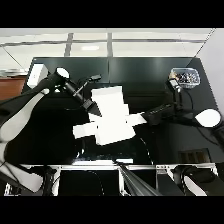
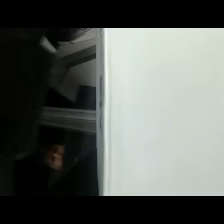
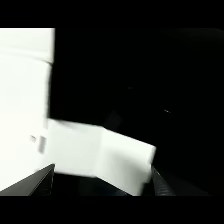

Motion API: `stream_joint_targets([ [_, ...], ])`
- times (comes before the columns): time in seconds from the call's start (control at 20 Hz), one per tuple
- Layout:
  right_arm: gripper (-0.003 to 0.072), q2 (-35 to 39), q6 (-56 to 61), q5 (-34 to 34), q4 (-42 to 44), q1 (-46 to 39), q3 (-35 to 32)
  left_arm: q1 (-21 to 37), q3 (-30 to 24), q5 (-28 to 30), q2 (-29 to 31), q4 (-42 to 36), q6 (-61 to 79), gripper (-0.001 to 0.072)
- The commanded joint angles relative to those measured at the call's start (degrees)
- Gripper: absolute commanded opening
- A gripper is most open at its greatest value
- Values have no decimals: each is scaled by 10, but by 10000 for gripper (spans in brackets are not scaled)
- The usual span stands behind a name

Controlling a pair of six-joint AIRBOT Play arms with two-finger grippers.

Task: Fold the box and place the chain.

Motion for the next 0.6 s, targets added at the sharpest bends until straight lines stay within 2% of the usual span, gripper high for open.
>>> stream_joint_targets([
  [0.0, 711, 0, -5, 151, -220, -28, 67, -37, -115, 134, 147, 0, 112, 20],
  [0.1, 711, 0, -5, 159, -299, -28, 68, -68, -215, 281, 235, 1, 236, 24],
  [0.2, 711, 0, -4, 127, -294, -28, 67, -97, -278, 397, 269, 9, 376, 25],
  [0.35, 711, 0, -59, 63, -210, -28, 64, -127, -286, 466, 245, 37, 406, 25],
  [0.45, 711, -1, -179, 45, -125, -28, 54, -143, -285, 510, 227, 57, 421, 26],
  [0.55, 712, -1, -299, 47, -39, -28, 34, -150, -283, 521, 213, 64, 426, 26],
])
